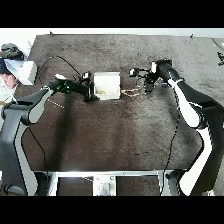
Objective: Fold the box and place the chain.
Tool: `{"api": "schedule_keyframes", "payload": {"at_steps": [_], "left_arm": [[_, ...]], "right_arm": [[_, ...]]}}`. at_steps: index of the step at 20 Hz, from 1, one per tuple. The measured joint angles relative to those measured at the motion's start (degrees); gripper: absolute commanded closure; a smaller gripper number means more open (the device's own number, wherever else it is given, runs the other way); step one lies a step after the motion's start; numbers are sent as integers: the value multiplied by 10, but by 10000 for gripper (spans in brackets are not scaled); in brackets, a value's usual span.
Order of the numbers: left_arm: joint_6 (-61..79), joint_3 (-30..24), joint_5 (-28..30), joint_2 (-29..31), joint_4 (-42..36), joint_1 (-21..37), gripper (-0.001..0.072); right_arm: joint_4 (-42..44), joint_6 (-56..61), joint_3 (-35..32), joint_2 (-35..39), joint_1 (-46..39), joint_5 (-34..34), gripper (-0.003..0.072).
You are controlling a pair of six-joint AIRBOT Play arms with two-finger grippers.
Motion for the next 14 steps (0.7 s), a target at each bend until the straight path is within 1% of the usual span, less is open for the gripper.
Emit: {"api": "schedule_keyframes", "payload": {"at_steps": [5, 12, 14], "left_arm": [[0, 0, 0, 0, 0, 0, 241], [0, 0, 0, 0, 0, 0, 241], [0, 0, 0, 0, 0, 0, 241]], "right_arm": [[30, 3, 0, 61, 18, 1, 672], [84, 5, 0, 203, 58, 10, 672], [106, 5, 1, 241, 72, 3, 672]]}}
